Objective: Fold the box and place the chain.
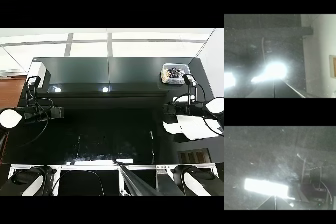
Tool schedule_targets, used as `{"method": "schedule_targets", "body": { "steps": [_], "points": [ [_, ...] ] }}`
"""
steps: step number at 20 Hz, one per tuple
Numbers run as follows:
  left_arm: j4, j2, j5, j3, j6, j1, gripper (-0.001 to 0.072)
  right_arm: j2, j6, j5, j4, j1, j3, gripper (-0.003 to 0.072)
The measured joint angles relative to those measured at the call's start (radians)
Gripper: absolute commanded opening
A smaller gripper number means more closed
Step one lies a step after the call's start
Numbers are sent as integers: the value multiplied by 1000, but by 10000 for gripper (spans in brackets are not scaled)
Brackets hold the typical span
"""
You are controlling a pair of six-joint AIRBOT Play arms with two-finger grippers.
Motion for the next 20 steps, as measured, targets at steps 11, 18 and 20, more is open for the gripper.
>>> {"method": "schedule_targets", "body": {
  "steps": [11, 18, 20],
  "points": [
    [0, 0, 0, 0, 0, 0, 25, 0, 0, 0, 0, 0, 0, 12],
    [0, 0, 0, 0, 0, 0, 26, 0, 0, -76, 58, 2, 0, 12],
    [0, 0, 1, 0, 0, 0, 25, 0, 0, -170, 75, -4, 0, 12]
  ]
}}
